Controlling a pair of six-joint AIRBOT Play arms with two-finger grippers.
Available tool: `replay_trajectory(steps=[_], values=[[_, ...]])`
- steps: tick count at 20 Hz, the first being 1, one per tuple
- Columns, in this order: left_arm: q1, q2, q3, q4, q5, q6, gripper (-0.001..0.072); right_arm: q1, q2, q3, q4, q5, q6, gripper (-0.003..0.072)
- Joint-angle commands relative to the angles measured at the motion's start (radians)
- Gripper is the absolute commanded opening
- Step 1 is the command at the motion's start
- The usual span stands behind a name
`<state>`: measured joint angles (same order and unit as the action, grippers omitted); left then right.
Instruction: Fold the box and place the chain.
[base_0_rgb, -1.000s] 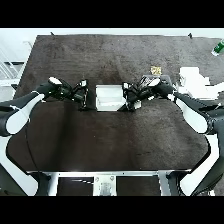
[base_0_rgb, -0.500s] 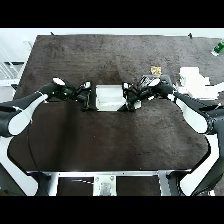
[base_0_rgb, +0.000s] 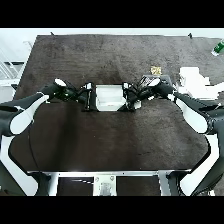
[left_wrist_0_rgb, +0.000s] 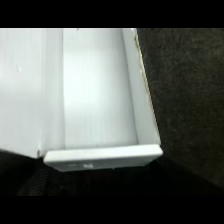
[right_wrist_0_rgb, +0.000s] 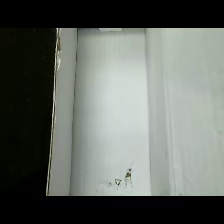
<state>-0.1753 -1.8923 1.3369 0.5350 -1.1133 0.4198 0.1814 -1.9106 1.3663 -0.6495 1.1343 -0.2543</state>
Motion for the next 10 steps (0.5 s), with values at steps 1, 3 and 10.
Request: replay_trajectory(steps=[1,3,10], values=[[-0.003,-0.003,0.002,-0.008,0.021,-0.014,0.072,0.0,0.0,0.0,0.0,0.0,-0.001,0.0455],[-0.013,-0.01,0.014,-0.003,0.023,-0.031,0.072,0.0,0.0,0.0,0.0,0.0,-0.001,0.0455],[-0.039,-0.011,0.021,0.006,0.032,-0.042,0.072,0.0,0.0,0.0,0.0,0.0,-0.001,0.0455]])
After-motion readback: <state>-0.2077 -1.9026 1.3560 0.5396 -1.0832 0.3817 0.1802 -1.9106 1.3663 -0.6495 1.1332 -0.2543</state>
